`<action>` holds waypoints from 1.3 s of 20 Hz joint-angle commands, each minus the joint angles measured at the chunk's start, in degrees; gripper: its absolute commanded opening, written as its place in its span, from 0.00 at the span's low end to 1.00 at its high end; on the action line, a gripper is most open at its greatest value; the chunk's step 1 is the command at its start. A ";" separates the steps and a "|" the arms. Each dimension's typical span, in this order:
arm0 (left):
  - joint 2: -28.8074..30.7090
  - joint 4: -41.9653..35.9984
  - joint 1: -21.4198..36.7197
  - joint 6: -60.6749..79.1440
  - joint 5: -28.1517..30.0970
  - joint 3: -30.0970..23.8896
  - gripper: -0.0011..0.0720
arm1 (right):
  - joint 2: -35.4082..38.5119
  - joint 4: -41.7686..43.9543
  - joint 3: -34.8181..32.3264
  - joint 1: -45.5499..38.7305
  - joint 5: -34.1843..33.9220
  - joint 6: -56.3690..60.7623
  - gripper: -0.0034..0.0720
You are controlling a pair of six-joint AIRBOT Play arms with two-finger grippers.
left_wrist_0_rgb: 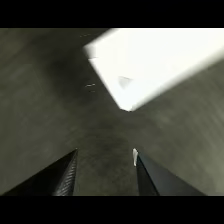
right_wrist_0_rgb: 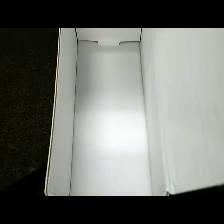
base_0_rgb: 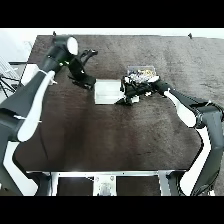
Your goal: Fold the box and place the chain.
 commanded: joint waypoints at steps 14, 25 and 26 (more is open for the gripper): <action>-1.75 -36.30 11.56 83.34 25.64 -27.93 1.00 | -0.02 0.02 0.00 0.20 0.09 0.02 0.81; -3.65 -37.62 11.58 87.62 24.63 -27.96 1.00 | -0.02 0.02 0.00 0.20 0.09 0.02 0.81; -3.67 -37.62 11.58 87.62 24.24 -27.96 1.00 | -0.02 0.02 0.00 0.20 0.09 0.02 0.81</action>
